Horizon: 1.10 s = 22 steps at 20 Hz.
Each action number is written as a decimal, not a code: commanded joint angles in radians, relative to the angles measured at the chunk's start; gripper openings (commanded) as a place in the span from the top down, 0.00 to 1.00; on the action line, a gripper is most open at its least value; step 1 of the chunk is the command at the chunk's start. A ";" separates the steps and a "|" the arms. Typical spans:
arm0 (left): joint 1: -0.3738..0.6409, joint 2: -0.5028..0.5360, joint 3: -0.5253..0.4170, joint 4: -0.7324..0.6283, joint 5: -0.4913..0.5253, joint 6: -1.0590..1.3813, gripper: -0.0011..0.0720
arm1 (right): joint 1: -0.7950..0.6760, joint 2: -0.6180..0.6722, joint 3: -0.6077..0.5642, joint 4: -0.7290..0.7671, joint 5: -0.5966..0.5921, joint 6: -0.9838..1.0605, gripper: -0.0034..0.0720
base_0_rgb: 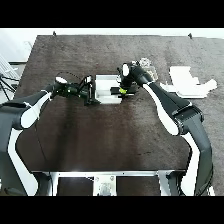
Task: Fold the box and place the chain.
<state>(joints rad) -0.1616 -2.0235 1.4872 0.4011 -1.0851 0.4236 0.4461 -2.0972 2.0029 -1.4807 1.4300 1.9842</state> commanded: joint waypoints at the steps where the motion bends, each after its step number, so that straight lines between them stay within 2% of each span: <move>1: 0.000 0.000 0.001 0.002 0.003 0.000 0.35 | 0.001 -0.003 0.002 -0.006 0.003 -0.005 0.89; 3: 0.000 0.000 0.001 0.002 0.003 0.000 0.35 | 0.001 -0.003 0.002 -0.006 -0.002 -0.005 0.87; 4: 0.000 0.000 0.001 0.002 0.003 0.000 0.35 | 0.001 -0.002 0.004 -0.005 -0.007 -0.004 0.70; 5: 0.000 0.000 0.001 0.002 0.003 0.000 0.35 | 0.000 -0.001 0.010 -0.005 -0.008 -0.002 0.43; 6: 0.000 0.000 0.001 0.002 0.003 0.000 0.35 | 0.000 0.003 0.014 -0.005 -0.008 -0.002 0.32; 13: 0.000 0.000 0.001 0.002 0.003 0.000 0.35 | -0.001 0.076 0.022 -0.005 -0.011 -0.026 0.32; 18: 0.000 0.000 0.001 0.002 0.003 0.000 0.35 | -0.024 0.204 0.022 -0.010 -0.011 -0.110 0.32; 20: 0.000 0.000 0.001 0.002 0.003 0.000 0.35 | -0.049 0.265 0.022 -0.053 -0.022 -0.153 0.32; 22: 0.000 0.000 0.001 0.002 0.003 0.000 0.35 | -0.090 0.301 0.022 -0.132 -0.090 -0.190 0.32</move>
<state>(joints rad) -0.1616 -2.0239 1.4872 0.4030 -1.0817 0.4240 0.3958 -1.8568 2.0239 -1.5307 1.4010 1.8568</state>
